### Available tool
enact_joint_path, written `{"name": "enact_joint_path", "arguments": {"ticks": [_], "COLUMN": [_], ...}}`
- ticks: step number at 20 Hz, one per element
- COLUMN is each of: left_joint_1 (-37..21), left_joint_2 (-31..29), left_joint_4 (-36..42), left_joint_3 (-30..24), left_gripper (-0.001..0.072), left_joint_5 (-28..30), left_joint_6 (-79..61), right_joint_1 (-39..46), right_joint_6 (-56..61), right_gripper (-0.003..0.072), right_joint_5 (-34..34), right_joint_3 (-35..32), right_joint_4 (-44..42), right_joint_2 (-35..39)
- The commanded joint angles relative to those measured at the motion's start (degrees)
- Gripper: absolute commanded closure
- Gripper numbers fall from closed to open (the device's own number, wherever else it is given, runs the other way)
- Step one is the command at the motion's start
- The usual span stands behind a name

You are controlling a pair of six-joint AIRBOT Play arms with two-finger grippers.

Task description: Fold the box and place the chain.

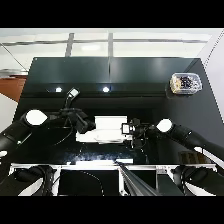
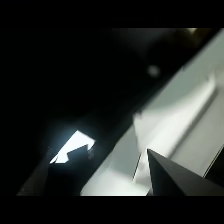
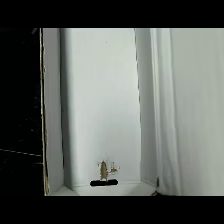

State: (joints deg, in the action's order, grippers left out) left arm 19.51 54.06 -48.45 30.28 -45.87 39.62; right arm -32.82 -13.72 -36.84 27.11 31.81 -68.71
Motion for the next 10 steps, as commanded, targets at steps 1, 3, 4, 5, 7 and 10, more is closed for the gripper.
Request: {"name": "enact_joint_path", "arguments": {"ticks": [1, 3, 4, 5, 7, 10], "left_joint_1": [-1.6, -1.6, -1.6, -1.6, -1.6, -0.3], "left_joint_2": [-2.0, -2.0, -1.9, -1.7, -0.5, 1.6], "left_joint_4": [-15.6, -12.9, -11.5, -10.1, -6.8, -5.0], "left_joint_3": [0.2, -0.4, -0.8, -1.3, -1.7, -1.8], "left_gripper": [0.002, 0.002, 0.002, 0.0018, 0.0018, 0.0018], "left_joint_5": [-12.5, -15.1, -14.6, -13.4, -10.3, -5.3], "left_joint_6": [-11.3, -22.7, -26.6, -30.7, -36.8, -37.1], "right_joint_1": [-0.1, -0.1, -0.1, -0.1, -0.1, -0.1], "right_joint_6": [0.0, 0.0, 0.0, 0.0, 0.0, 0.0], "right_gripper": [0.0263, 0.0263, 0.0263, 0.0263, 0.0263, 0.0263], "right_joint_5": [0.0, 0.0, 0.0, 0.0, 0.0, 0.0], "right_joint_3": [0.0, 0.0, 0.0, 0.0, 0.0, 0.0], "right_joint_4": [0.0, 0.0, 0.0, 0.0, 0.0, 0.0], "right_joint_2": [0.0, 0.0, 0.0, 0.0, 0.0, 0.0]}}
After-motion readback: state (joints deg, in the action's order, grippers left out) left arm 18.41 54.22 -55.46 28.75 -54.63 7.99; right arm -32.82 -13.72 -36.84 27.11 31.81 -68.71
